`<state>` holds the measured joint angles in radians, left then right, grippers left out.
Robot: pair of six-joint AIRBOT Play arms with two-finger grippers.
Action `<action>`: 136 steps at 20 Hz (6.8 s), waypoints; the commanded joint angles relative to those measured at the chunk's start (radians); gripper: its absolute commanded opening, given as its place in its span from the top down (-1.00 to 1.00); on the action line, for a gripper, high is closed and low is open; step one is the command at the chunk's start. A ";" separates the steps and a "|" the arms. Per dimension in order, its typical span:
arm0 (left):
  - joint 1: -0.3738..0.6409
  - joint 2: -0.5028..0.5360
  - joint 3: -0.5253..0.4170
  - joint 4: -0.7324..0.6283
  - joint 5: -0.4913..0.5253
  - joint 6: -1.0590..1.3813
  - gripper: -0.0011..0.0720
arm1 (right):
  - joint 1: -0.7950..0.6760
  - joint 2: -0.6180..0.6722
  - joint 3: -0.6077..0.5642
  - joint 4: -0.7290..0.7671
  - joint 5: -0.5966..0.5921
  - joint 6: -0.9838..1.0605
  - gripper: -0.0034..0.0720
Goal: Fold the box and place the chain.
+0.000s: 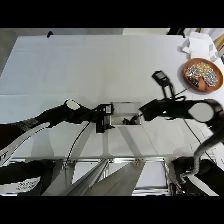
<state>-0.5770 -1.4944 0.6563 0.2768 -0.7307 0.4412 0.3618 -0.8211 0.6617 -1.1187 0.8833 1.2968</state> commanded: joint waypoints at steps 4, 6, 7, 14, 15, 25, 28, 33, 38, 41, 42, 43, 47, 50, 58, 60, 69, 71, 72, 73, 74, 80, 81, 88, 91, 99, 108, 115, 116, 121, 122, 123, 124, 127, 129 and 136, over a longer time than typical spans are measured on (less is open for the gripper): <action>0.000 0.001 0.000 0.000 0.000 0.000 0.10 | -0.335 0.025 0.050 -0.225 0.192 0.069 0.43; 0.000 0.001 0.000 0.000 0.000 0.000 0.10 | -0.345 -0.061 0.050 -0.235 0.124 0.074 0.43; 0.000 0.001 0.000 0.000 0.000 0.000 0.10 | -0.345 -0.120 0.050 -0.236 0.099 0.096 0.37; 0.000 0.001 0.000 0.000 0.000 0.000 0.10 | -0.300 -0.473 0.177 -0.327 0.018 0.149 0.10; 0.000 0.001 0.000 0.000 0.000 0.000 0.10 | -0.299 -0.515 0.205 -0.362 0.036 0.172 0.10; 0.000 0.001 0.000 0.000 0.000 0.000 0.10 | -0.299 -0.620 0.245 -0.385 0.032 0.194 0.14; 0.000 0.001 0.000 0.000 0.000 0.000 0.10 | -0.299 -0.629 0.244 -0.385 0.052 0.196 0.68; 0.000 0.001 0.000 0.000 0.000 0.000 0.10 | -0.299 -0.618 0.244 -0.373 0.099 0.195 0.87; 0.000 0.001 0.000 0.000 0.000 0.000 0.10 | -0.299 -0.460 0.244 -0.369 0.126 0.187 0.87; 0.000 0.001 0.000 0.000 0.000 0.000 0.10 | -0.299 -0.314 0.244 -0.315 0.187 0.150 0.87; 0.000 0.001 0.000 0.000 0.000 0.000 0.10 | -0.299 -0.270 0.244 -0.284 0.204 0.130 0.87; 0.000 0.001 0.000 0.000 0.000 0.000 0.10 | -0.299 -0.224 0.244 -0.243 0.223 0.104 0.87; 0.000 0.001 0.000 0.000 0.000 0.000 0.10 | -0.299 -0.079 0.244 -0.103 0.320 0.013 0.87; 0.000 0.001 0.000 0.000 0.000 0.000 0.10 | -0.299 0.011 0.243 -0.016 0.347 0.003 0.87; 0.000 0.001 0.000 0.000 0.000 0.000 0.10 | -0.299 0.175 0.243 0.189 0.389 -0.051 0.87; 0.000 0.001 0.000 0.000 0.000 0.000 0.10 | -0.299 0.190 0.243 0.288 0.391 -0.083 0.87; 0.000 0.001 0.000 0.000 0.000 0.000 0.10 | -0.298 0.188 0.153 0.507 0.342 -0.167 0.87; 0.000 0.001 0.000 0.000 0.000 0.000 0.10 | -0.298 0.188 0.100 0.522 0.315 -0.198 0.87; 0.000 0.001 0.000 0.000 0.000 0.000 0.10 | -0.298 0.187 0.071 0.521 0.290 -0.210 0.87; 0.000 0.001 0.000 0.000 0.000 0.000 0.10 | -0.298 0.186 0.043 0.522 0.264 -0.216 0.87; 0.000 0.001 0.000 0.000 0.000 0.000 0.10 | -0.298 0.184 0.013 0.522 0.236 -0.230 0.87; 0.000 0.001 0.000 0.000 0.000 0.000 0.10 | -0.137 0.078 -0.103 0.487 0.082 -0.287 0.87; 0.000 0.001 0.000 0.000 0.000 0.000 0.10 | -0.080 0.040 -0.103 0.456 0.034 -0.286 0.87; 0.000 0.001 0.000 0.000 0.000 0.000 0.10 | 0.138 -0.204 -0.103 0.385 -0.220 -0.274 0.87; 0.000 0.001 0.000 0.000 0.000 0.000 0.10 | 0.182 -0.283 -0.103 0.385 -0.252 -0.274 0.87; 0.000 0.001 0.000 0.000 0.000 0.000 0.10 | 0.204 -0.311 -0.101 0.395 -0.278 -0.274 0.32; 0.000 0.001 0.000 0.000 0.000 0.000 0.10 | 0.028 0.002 -0.044 -0.115 -0.034 0.097 0.26; 0.000 0.001 0.000 0.000 0.000 0.000 0.10 | -0.253 -0.084 -0.007 -0.312 0.017 0.148 0.28; 0.000 0.001 0.000 0.000 0.000 0.000 0.10 | -0.263 -0.140 -0.007 -0.319 -0.015 0.147 0.28; 0.000 0.001 0.000 0.000 0.000 0.000 0.10 | -0.261 -0.391 0.014 -0.327 -0.133 0.146 0.28; 0.000 0.001 0.000 0.000 0.000 0.000 0.10 | -0.261 -0.409 0.014 -0.333 -0.152 0.145 0.28; 0.000 0.001 0.000 0.000 0.000 0.000 0.10 | -0.261 -0.420 0.014 -0.341 -0.164 0.146 0.28; 0.000 0.001 0.000 0.000 0.000 0.000 0.10 | -0.261 -0.427 0.014 -0.344 -0.172 0.145 0.28; 0.000 0.001 0.000 0.000 0.000 0.000 0.10 | -0.261 -0.440 0.014 -0.344 -0.206 0.146 0.28; 0.000 0.001 0.000 0.000 0.000 0.000 0.10 | -0.261 -0.448 0.014 -0.344 -0.211 0.146 0.28; 0.000 0.001 0.000 0.000 0.000 0.000 0.10 | -0.261 -0.469 0.014 -0.343 -0.221 0.146 0.61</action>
<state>-0.5770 -1.4944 0.6563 0.2768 -0.7303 0.4412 0.1013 -1.2835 0.6762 -1.4551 0.6762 1.4425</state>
